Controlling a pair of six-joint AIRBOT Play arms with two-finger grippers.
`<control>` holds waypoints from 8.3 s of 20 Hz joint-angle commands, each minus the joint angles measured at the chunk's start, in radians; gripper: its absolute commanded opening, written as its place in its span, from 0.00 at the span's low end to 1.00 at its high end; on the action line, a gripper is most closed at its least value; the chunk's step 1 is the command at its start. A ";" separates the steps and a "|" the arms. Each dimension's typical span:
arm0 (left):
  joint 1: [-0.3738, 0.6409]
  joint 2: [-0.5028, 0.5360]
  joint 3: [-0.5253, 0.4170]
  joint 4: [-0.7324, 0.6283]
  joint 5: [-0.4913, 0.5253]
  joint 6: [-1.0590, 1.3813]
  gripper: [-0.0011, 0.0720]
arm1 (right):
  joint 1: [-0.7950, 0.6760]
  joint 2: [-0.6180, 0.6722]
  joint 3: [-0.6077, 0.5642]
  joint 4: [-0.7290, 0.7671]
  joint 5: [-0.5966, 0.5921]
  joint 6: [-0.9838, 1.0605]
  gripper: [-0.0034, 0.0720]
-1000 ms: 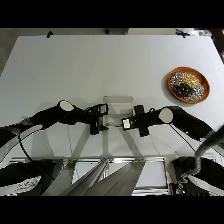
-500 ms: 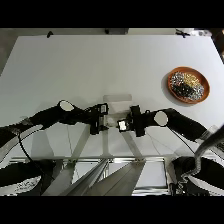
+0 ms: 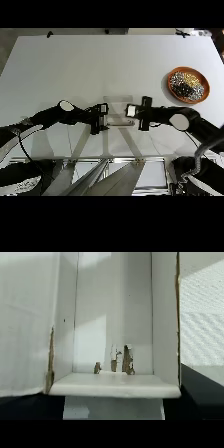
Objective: Fold the box and place the chain.
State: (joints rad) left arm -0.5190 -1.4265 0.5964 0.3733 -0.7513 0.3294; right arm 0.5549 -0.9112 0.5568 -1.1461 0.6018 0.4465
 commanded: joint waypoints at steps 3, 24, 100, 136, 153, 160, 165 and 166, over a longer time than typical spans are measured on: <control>0.000 0.001 0.000 0.001 -0.001 0.000 0.30 | -0.300 0.095 0.000 -0.132 0.298 0.739 0.06; 0.000 0.001 0.000 0.001 -0.001 0.000 0.30 | -0.502 -0.307 0.000 0.281 0.386 0.618 0.06; 0.000 0.001 0.000 0.001 -0.001 0.000 0.30 | 0.161 -0.479 0.312 -0.304 0.403 1.573 0.50; 0.000 0.001 0.000 0.001 -0.001 0.000 0.30 | 0.206 -0.490 0.312 -0.324 0.318 1.626 0.06; 0.000 0.001 0.000 0.001 -0.001 0.000 0.30 | 0.205 -0.221 0.312 -0.679 0.531 1.612 0.63; 0.000 0.001 0.000 0.001 -0.001 0.000 0.30 | 0.042 -0.100 0.312 -0.877 0.497 1.482 0.63; 0.000 0.001 0.000 0.001 -0.002 0.000 0.30 | -0.315 -0.105 0.312 -0.840 0.327 1.310 0.63; 0.000 0.001 0.000 0.001 -0.001 0.000 0.30 | -0.387 -0.115 0.312 -0.814 0.282 1.274 0.63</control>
State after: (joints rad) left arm -0.5194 -1.4265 0.5964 0.3737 -0.7525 0.3294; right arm 0.3485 -1.0203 0.8696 -1.9903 1.0004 1.8324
